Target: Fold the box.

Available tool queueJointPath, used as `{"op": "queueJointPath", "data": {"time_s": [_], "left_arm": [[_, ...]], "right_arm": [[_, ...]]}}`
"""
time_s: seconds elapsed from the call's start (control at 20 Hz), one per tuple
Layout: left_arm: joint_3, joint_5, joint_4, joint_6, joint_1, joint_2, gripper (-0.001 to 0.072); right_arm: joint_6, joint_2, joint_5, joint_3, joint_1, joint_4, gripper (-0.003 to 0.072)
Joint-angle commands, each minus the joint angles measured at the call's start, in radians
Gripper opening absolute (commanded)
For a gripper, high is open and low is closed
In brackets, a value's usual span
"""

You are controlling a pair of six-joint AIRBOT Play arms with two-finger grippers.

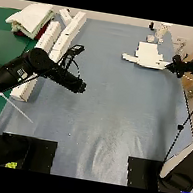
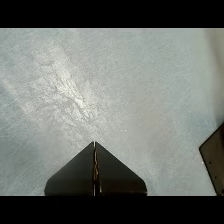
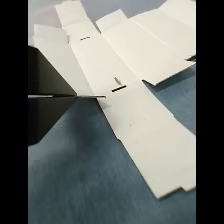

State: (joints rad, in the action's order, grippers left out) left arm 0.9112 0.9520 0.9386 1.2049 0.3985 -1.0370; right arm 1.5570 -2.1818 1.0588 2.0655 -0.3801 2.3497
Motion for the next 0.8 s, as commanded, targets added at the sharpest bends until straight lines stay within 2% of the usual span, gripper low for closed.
{"op": "queueJointPath", "data": {"time_s": [0.0,0.2,0.35,0.45,0.55,0.75], "left_arm": [[0.000,0.000,0.000,0.000,0.000,0.000,0.0013],[0.000,0.000,0.000,0.000,0.000,0.000,0.0013],[0.000,0.000,0.000,0.000,0.000,0.000,0.0013],[0.000,0.000,0.000,0.000,0.000,0.000,0.0013],[0.000,0.000,0.000,0.000,0.000,0.000,0.0013],[0.000,0.000,0.000,0.000,0.000,0.000,0.0013]], "right_arm": [[0.014,0.008,0.086,0.000,0.002,0.034,0.0003],[0.022,0.057,0.235,-0.005,0.003,0.032,0.0000],[0.049,0.120,0.338,-0.112,0.010,0.029,-0.0002],[0.088,0.181,0.369,-0.221,0.030,0.029,-0.0002],[0.120,0.278,0.350,-0.370,0.058,0.029,-0.0002],[0.139,0.532,0.291,-0.727,0.115,0.029,-0.0002]]}}
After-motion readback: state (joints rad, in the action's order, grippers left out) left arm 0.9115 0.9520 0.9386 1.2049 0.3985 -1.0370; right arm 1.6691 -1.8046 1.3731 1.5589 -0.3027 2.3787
